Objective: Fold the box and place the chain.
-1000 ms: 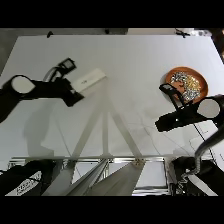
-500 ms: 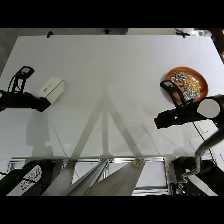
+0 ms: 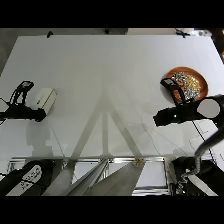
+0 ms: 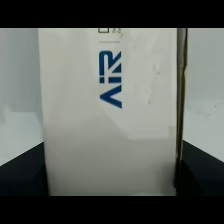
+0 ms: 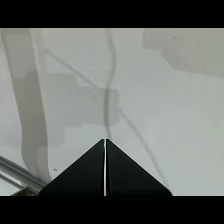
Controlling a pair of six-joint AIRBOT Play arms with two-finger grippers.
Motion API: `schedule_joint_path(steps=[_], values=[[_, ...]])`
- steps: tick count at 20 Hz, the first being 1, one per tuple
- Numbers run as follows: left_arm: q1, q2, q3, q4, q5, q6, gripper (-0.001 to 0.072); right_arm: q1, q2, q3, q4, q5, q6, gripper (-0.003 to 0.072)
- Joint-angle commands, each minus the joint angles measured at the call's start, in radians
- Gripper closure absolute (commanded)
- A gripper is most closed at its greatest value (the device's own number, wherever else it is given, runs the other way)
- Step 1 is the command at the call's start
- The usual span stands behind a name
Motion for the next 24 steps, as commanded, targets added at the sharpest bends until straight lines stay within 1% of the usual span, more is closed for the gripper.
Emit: schedule_joint_path(steps=[1, 2, 3, 4, 5, 6, 7, 8, 11, 14, 16, 18, 20, 22, 24], values=[[0.002, -0.022, -0.008, 0.055, -0.009, -0.057, 0.0705, -0.001, 0.001, 0.001, 0.0, -0.002, 0.0, 0.0676], [0.001, -0.024, -0.008, 0.048, -0.011, -0.056, 0.0674, -0.001, 0.001, 0.001, 0.0, -0.002, 0.0, 0.0676], [0.001, -0.023, -0.008, 0.043, -0.013, -0.052, 0.0567, -0.001, 0.001, 0.001, 0.0, -0.003, 0.0, 0.0676], [0.001, -0.021, -0.008, 0.044, -0.018, -0.052, 0.0353, -0.001, 0.001, 0.001, 0.0, -0.002, 0.0, 0.0676], [0.001, -0.019, -0.008, 0.044, -0.024, -0.052, 0.0191, -0.001, 0.001, 0.001, 0.0, -0.003, 0.0, 0.0676], [0.001, -0.014, -0.008, 0.044, -0.031, -0.051, 0.0075, -0.001, 0.001, 0.001, 0.0, -0.002, 0.0, 0.0676], [0.001, -0.005, -0.008, 0.044, -0.037, -0.041, 0.0033, -0.001, 0.001, 0.001, 0.0, -0.003, 0.0, 0.0676], [0.001, 0.01, -0.008, 0.043, -0.039, -0.02, 0.0014, -0.001, 0.001, 0.001, 0.0, -0.002, 0.0, 0.0676], [0.002, 0.1, -0.008, 0.04, -0.045, 0.015, 0.0013, -0.001, 0.001, 0.001, 0.0, -0.002, 0.0, 0.0676], [0.001, 0.249, -0.008, 0.03, -0.073, 0.015, 0.0013, -0.001, 0.001, 0.001, 0.0, -0.002, 0.0, 0.0676], [0.0, 0.366, -0.008, -0.027, -0.105, 0.015, 0.0013, -0.001, 0.001, 0.001, 0.0, -0.002, 0.0, 0.0676], [0.0, 0.473, -0.008, -0.095, -0.163, 0.016, 0.0014, -0.001, 0.001, 0.001, 0.0, -0.002, 0.0, 0.0676], [0.0, 0.551, -0.008, -0.126, -0.25, 0.047, 0.0014, -0.001, 0.001, 0.001, 0.0, -0.002, 0.0, 0.0676], [0.0, 0.595, -0.008, -0.128, -0.334, 0.065, 0.0014, -0.001, 0.001, 0.001, 0.0, -0.002, 0.0, 0.0676], [0.0, 0.614, -0.008, -0.14, -0.376, 0.065, 0.0014, -0.001, 0.001, 0.001, 0.0, -0.002, 0.0, 0.0676]])
